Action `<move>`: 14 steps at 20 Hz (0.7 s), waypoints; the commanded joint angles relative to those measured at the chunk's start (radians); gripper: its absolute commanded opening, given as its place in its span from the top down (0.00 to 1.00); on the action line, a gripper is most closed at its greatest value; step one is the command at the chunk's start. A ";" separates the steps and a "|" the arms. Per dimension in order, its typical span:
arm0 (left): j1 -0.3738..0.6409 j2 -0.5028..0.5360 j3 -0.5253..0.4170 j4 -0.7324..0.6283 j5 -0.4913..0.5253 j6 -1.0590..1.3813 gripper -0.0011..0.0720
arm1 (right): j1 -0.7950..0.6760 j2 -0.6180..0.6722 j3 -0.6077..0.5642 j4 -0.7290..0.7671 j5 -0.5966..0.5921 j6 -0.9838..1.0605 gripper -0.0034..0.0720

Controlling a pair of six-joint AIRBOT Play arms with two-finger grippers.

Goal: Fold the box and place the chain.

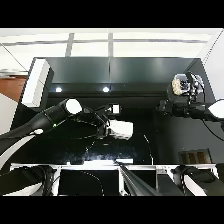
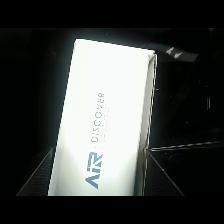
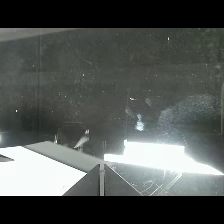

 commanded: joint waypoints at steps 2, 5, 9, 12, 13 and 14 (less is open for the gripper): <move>-0.001 -0.006 0.000 0.000 -0.002 -0.001 0.03 | 0.000 0.000 0.001 0.000 0.000 0.000 0.90; -0.014 -0.010 0.000 0.005 -0.012 0.001 0.03 | 0.000 0.000 0.001 0.000 0.000 0.000 0.90; -0.034 -0.010 0.000 0.006 0.031 0.001 0.03 | 0.000 0.000 0.001 0.000 -0.003 0.000 0.90; -0.032 -0.010 0.000 0.009 0.032 0.001 0.03 | 0.000 0.000 0.001 0.000 -0.002 0.000 0.90; -0.032 -0.010 0.000 0.009 0.032 0.001 0.03 | 0.000 0.000 0.001 0.000 -0.003 0.000 0.90; -0.033 -0.010 0.000 0.009 0.031 0.001 0.02 | 0.000 0.000 0.001 0.000 -0.003 0.000 0.90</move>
